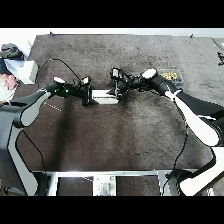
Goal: Fold the box and place the chain.
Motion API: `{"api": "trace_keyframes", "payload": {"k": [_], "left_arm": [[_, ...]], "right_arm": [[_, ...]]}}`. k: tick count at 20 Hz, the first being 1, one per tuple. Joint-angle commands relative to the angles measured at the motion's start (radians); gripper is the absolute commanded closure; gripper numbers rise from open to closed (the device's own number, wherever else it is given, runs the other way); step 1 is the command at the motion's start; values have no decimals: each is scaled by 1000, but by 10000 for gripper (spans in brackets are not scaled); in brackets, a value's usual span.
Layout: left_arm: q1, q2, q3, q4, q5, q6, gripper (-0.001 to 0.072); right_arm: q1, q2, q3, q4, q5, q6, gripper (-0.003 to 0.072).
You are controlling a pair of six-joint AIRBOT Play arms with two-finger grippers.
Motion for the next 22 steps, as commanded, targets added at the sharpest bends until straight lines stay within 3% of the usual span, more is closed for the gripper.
{"api": "trace_keyframes", "payload": {"k": [1,2,3,22], "left_arm": [[0,0,0,1,0,1,292],[0,0,0,1,0,1,292],[0,0,0,1,0,1,292],[0,0,0,1,-1,1,292]], "right_arm": [[0,-1,6,-1,28,0,349],[0,-1,6,-6,41,3,353],[0,-1,6,-21,47,9,479],[-1,-11,-55,-101,116,109,484]]}}
